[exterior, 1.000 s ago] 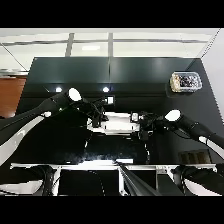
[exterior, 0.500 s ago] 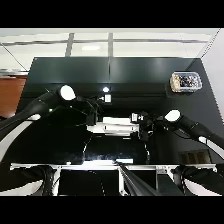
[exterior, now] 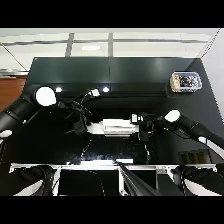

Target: Fold the box and place the chain.

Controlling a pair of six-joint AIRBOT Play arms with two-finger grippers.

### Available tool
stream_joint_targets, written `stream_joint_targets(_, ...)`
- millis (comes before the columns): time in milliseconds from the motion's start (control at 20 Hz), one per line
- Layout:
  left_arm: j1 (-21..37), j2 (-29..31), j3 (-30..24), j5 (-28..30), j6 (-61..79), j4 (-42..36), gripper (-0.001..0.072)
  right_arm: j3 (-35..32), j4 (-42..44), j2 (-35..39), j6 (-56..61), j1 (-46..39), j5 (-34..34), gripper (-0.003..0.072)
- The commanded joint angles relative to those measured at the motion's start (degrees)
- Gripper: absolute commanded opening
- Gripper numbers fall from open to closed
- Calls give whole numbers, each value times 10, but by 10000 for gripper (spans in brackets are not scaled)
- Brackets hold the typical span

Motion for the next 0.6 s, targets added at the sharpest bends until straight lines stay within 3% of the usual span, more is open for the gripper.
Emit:
stream_joint_targets(0,-11,11,-78,56,-32,-216,25,0,-1,0,0,0,0,188)
stream_joint_targets(150,-27,8,-156,155,73,-363,26,0,-1,0,0,0,0,188)
stream_joint_targets(350,-26,6,-181,311,196,-507,26,0,0,0,0,0,-2,188)
stream_joint_targets(450,-27,1,-180,405,239,-525,26,0,0,0,0,0,-2,188)
stream_joint_targets(550,-20,-16,-166,433,269,-505,26,0,0,0,0,0,-2,188)
